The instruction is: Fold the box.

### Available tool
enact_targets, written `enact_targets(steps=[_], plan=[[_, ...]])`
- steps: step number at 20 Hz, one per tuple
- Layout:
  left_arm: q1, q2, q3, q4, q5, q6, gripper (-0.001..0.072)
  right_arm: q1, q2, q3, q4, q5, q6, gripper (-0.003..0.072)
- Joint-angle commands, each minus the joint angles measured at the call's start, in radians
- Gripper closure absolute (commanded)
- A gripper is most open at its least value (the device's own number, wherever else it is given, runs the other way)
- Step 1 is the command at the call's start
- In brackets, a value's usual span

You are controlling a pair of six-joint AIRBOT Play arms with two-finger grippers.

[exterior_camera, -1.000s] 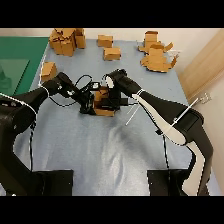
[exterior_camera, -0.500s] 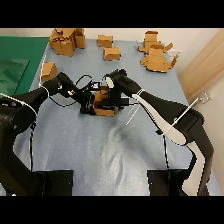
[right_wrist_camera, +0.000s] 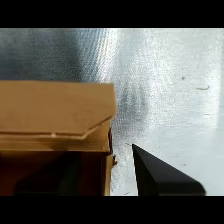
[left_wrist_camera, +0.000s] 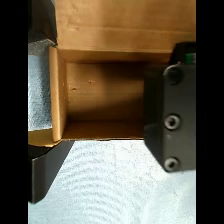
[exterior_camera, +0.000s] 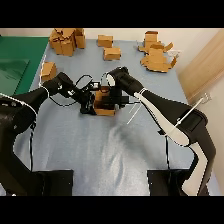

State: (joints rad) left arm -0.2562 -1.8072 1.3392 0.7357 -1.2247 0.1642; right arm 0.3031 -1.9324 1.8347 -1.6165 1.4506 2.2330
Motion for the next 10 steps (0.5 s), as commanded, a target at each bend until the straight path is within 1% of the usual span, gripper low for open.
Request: enact_targets(steps=[1, 6, 10], plan=[[0.002, 0.000, 0.000, 0.009, 0.000, -0.001, 0.0421, -0.013, 0.022, 0.001, -0.011, -0.012, 0.000, 0.0196], [0.001, 0.000, 0.000, 0.009, 0.003, -0.001, 0.0421, -0.035, 0.077, 0.001, -0.010, -0.016, -0.022, 0.0196], [0.002, 0.000, 0.000, 0.009, 0.002, -0.001, 0.0422, -0.043, 0.133, 0.000, 0.059, -0.019, -0.147, 0.0196]])
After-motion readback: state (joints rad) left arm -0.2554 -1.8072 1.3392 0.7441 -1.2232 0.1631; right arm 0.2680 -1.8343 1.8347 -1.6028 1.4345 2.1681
